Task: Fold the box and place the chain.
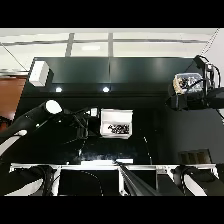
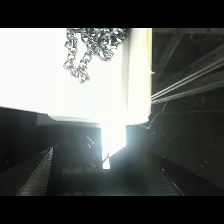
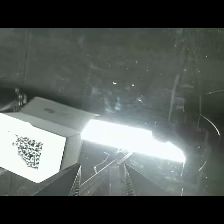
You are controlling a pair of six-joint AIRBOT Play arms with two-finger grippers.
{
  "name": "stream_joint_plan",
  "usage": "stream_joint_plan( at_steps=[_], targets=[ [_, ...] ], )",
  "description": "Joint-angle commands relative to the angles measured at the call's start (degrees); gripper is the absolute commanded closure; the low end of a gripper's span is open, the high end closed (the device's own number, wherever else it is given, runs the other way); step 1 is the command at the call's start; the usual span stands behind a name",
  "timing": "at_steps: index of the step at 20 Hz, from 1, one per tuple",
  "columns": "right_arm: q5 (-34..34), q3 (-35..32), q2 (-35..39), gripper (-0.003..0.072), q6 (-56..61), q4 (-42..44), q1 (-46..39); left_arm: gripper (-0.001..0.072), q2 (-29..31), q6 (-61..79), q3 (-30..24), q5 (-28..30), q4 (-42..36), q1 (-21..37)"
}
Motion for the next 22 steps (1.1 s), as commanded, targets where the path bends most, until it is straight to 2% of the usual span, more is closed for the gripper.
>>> stream_joint_plan(
  at_steps=[1, 6, 13, 17, 22],
  targets=[
    [0.1, 0.0, 0.0, 0.035, 0.0, 0.9, 0.7, -0.0011, -4.4, 7.0, 0.6, 0.0, -4.8, 0.2],
    [-0.8, 0.0, 0.0, 0.035, 0.0, 0.9, 2.9, -0.0011, -4.4, 9.1, 0.6, 2.4, -10.2, 0.1],
    [-1.6, 0.0, 0.0, 0.035, 0.0, 0.5, 3.1, -0.0011, -4.4, 10.8, 0.6, 2.9, -10.1, -2.2],
    [-1.6, 0.0, 0.0, 0.035, 0.0, 0.5, 3.1, -0.0011, -4.4, 7.8, 0.6, 1.5, -7.1, -2.2],
    [-2.1, 0.0, 0.0, 0.035, 0.0, 0.4, 3.1, -0.0011, -4.4, 7.7, 0.6, 1.0, -9.4, -3.9]
  ],
)
